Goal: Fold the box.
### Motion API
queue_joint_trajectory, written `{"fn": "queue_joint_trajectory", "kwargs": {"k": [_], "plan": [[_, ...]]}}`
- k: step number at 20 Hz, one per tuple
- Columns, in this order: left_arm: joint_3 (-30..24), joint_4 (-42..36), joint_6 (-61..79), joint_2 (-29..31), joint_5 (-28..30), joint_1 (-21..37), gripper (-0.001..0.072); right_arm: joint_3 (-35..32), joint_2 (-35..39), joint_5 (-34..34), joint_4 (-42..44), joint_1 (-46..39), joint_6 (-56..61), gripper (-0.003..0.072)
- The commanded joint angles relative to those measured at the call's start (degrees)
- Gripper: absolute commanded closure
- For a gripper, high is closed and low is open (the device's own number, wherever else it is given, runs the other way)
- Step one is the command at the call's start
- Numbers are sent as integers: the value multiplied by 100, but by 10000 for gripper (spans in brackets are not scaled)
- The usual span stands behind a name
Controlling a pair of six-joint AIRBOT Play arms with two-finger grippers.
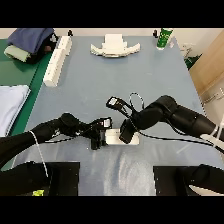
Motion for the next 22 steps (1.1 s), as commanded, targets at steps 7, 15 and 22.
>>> {"fn": "queue_joint_trajectory", "kwargs": {"k": [7, 15, 22], "plan": [[2, 4, 2, 0, 0, 4, 239, -1510, 1482, 1781, -514, 850, 17, 675], [2, 4, 0, 0, 2, 4, 239, -1589, 1123, 1856, -951, 861, -1416, 240], [2, 4, 0, 0, 2, 4, 239, -1408, 957, 2044, -1224, 863, -1947, 241]]}}
